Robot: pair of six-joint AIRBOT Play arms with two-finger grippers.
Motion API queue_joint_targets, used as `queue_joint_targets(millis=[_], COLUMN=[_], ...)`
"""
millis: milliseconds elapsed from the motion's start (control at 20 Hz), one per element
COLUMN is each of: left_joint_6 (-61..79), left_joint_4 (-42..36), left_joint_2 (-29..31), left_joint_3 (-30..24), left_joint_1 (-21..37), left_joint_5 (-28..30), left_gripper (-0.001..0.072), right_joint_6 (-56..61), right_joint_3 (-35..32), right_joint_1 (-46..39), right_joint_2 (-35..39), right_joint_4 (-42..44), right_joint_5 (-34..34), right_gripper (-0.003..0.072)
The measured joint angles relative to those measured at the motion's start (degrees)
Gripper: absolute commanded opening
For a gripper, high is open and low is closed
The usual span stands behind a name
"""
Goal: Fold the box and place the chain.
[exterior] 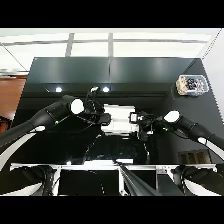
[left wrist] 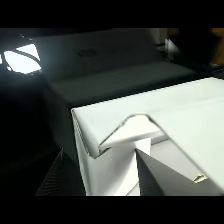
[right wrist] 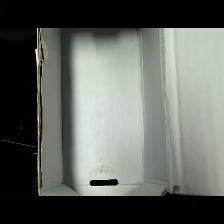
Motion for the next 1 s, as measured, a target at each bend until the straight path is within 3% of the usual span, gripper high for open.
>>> queue_joint_targets(millis=[200,500,750,900,1000], left_joint_6=[-2.64,-9.68,-15.61,-18.27,-19.54], left_joint_4=[3.06,11.96,15.06,15.76,15.87], left_joint_2=[-1.70,-7.13,-8.76,-9.05,-9.16], left_joint_3=[2.60,8.22,9.49,9.77,9.88], left_joint_1=[-1.75,-4.94,-5.79,-6.62,-7.19], left_joint_5=[-1.57,-10.21,-10.97,-10.01,-9.33], left_gripper=[0.0536,0.0535,0.0535,0.0443,0.0318], right_joint_6=[0.00,0.00,0.00,0.00,0.00], right_joint_3=[0.00,0.00,0.00,0.00,0.00], right_joint_1=[0.00,0.00,0.00,0.00,0.00], right_joint_2=[0.00,0.00,0.00,0.00,0.00], right_joint_4=[0.02,0.02,0.02,0.02,0.02], right_joint_5=[0.00,0.00,0.00,0.00,0.00], right_gripper=[0.0188,0.0188,0.0188,0.0188,0.0188])
